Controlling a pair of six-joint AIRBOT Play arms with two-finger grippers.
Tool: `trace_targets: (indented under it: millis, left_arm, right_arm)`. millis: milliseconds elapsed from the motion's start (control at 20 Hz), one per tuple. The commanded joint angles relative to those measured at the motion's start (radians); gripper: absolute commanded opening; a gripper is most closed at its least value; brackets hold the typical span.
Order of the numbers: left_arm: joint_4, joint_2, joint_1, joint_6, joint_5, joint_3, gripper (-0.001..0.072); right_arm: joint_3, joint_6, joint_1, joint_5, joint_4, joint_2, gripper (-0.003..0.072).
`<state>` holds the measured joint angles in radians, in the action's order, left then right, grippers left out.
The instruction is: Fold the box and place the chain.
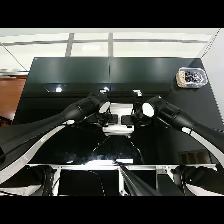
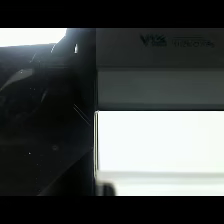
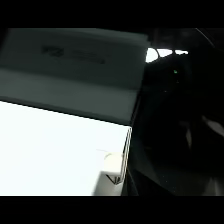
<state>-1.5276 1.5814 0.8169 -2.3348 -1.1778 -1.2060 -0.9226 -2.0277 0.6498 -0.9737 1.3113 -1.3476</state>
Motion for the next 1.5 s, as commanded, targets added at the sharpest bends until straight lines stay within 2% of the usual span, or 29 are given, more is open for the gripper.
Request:
trace_targets:
  millis: [0,200,250,300,700,750,1000,1050,1100,1300,1350,1450]
  left_arm:
    - [-0.001,0.0,0.0,0.0,-0.002,0.0,0.0027]
    - [-0.001,0.0,0.0,0.0,-0.002,0.0,0.0027]
    - [-0.001,0.0,0.0,0.0,-0.002,0.0,0.0028]
    - [-0.001,0.0,0.0,0.0,-0.002,0.0,0.0027]
    - [-0.001,0.0,0.0,0.0,-0.005,0.0,0.0027]
    - [-0.001,0.0,0.0,0.0,-0.005,0.0,0.0027]
    - [-0.001,0.0,0.0,0.0,-0.005,0.0,0.0027]
    - [-0.001,0.0,0.0,0.0,-0.005,0.0,0.0027]
    - [-0.001,0.0,0.0,0.0,-0.005,0.0,0.0027]
    - [-0.001,0.0,0.0,0.0,-0.005,0.0,0.0028]
    - [-0.001,0.0,0.0,0.0,-0.005,0.0,0.0028]
    - [-0.001,0.0,0.0,0.0,-0.005,0.0,0.0027]
  right_arm:
    - [-0.006,-0.041,0.018,-0.019,0.038,-0.007,0.0297]
    - [-0.056,-0.112,0.05,-0.081,0.134,-0.04,0.0297]
    - [-0.073,-0.117,0.056,-0.095,0.146,-0.05,0.0275]
    - [-0.087,-0.118,0.056,-0.102,0.149,-0.06,0.0192]
    - [-0.093,-0.161,0.057,-0.122,0.146,-0.086,0.0184]
    - [-0.093,-0.16,0.057,-0.122,0.145,-0.086,0.0105]
    - [-0.093,-0.16,0.057,-0.119,0.145,-0.093,0.0109]
    - [-0.093,-0.161,0.057,-0.119,0.144,-0.098,0.0176]
    - [-0.093,-0.161,0.057,-0.119,0.137,-0.105,0.0205]
    - [-0.093,-0.161,0.057,-0.117,0.134,-0.123,0.0196]
    - [-0.093,-0.161,0.056,-0.112,0.134,-0.123,0.0103]
    - [-0.093,-0.161,0.056,-0.103,0.134,-0.123,0.0015]
